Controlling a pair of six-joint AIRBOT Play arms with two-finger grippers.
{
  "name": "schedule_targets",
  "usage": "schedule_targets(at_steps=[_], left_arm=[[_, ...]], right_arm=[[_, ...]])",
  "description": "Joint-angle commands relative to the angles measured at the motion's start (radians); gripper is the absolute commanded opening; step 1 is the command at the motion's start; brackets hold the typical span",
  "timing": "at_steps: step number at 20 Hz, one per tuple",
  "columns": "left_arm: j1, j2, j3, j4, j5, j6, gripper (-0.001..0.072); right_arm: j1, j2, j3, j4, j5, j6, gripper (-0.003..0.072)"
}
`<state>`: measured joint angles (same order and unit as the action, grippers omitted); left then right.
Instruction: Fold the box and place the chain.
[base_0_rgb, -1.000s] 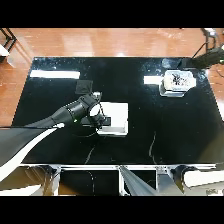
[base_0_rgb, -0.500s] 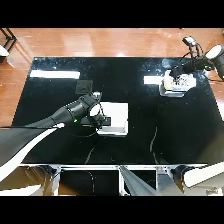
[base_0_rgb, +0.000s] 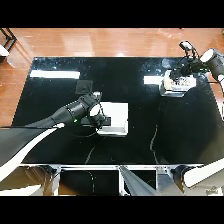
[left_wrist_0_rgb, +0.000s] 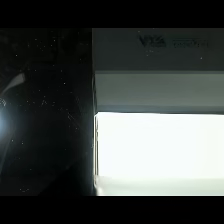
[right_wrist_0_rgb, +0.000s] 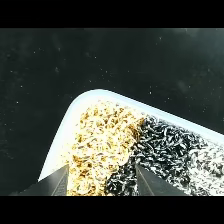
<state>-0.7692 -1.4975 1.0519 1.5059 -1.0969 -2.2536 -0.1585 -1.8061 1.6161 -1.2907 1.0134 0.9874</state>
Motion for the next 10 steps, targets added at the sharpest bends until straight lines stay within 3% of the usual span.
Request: schedule_targets(at_steps=[1,10], left_arm=[[0.001,0.000,0.000,0.000,0.000,0.002,0.0024],[0.001,0.000,0.000,0.000,0.008,0.002,0.0025]], right_arm=[[0.001,-0.012,0.000,-0.001,0.005,0.003,0.0463],[0.028,-0.034,0.000,0.011,-0.045,-0.115,0.0465]])
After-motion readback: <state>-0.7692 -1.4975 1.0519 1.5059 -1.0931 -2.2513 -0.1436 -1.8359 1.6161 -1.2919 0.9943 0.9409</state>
